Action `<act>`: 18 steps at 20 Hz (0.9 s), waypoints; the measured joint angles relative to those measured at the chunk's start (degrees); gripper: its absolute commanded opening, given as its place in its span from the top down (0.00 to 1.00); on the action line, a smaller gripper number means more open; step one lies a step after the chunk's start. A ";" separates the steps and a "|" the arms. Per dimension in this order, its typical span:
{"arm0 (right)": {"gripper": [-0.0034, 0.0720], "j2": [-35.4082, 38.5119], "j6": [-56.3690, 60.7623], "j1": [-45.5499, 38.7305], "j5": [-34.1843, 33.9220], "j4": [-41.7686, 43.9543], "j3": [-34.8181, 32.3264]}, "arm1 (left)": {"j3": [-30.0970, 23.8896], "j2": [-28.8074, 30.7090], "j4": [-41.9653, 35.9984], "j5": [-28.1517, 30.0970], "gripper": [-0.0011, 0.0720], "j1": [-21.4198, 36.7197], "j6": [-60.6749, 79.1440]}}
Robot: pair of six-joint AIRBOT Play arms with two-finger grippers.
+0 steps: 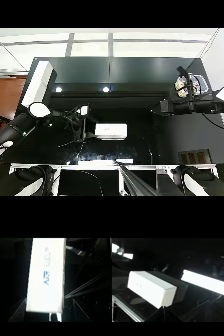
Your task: Fold the box and place the chain.
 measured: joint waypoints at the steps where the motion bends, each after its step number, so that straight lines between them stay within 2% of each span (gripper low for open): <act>1: 0.95 0.22 0.15 -0.50 0.02 -0.37 0.00 | 1.33 -0.74 0.11 1.22 0.01 -1.90 -1.46; 7: 0.95 0.70 0.44 -1.53 0.20 -1.70 0.00 | 6.78 -8.46 0.52 6.12 0.01 -9.57 -6.32; 18: 0.94 0.74 0.55 -1.70 -0.59 -2.38 0.00 | 8.00 -13.20 0.68 7.52 0.01 -12.79 -9.20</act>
